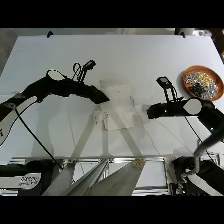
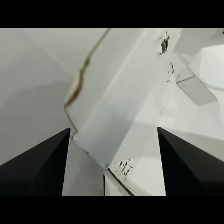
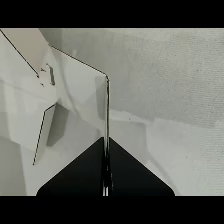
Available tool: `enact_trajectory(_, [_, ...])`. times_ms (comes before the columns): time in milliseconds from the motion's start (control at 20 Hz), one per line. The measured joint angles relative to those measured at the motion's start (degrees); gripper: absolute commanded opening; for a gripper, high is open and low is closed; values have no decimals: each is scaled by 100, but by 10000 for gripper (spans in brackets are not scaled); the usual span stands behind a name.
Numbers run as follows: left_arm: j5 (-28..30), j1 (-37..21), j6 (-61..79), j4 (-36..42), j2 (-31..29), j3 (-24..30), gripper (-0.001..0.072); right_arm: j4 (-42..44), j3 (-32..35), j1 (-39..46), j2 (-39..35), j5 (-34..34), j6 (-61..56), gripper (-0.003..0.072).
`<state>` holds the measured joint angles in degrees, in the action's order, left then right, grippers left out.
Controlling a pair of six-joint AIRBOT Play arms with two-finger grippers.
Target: Fold the box and place the chain.
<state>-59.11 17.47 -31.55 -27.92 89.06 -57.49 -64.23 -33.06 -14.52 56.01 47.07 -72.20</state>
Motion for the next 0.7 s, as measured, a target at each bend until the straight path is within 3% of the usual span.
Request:
enact_trajectory(150, [-284,4,210,59,223,-31,569,4,0,0,0,15,22,8])
enact_trajectory(350, [-446,59,566,223,361,-44,440,17,0,0,0,20,33,8])
enact_trajectory(450, [-446,70,684,275,382,-48,269,20,0,0,0,22,31,8])
enact_trajectory(500, [-446,72,723,275,391,-48,98,22,0,0,0,26,31,8])
enact_trajectory(550, [-448,74,752,269,393,-48,9,20,0,0,0,28,28,8])
enact_trajectory(700, [-476,83,881,243,404,-48,7,35,2,-2,0,20,28,8])
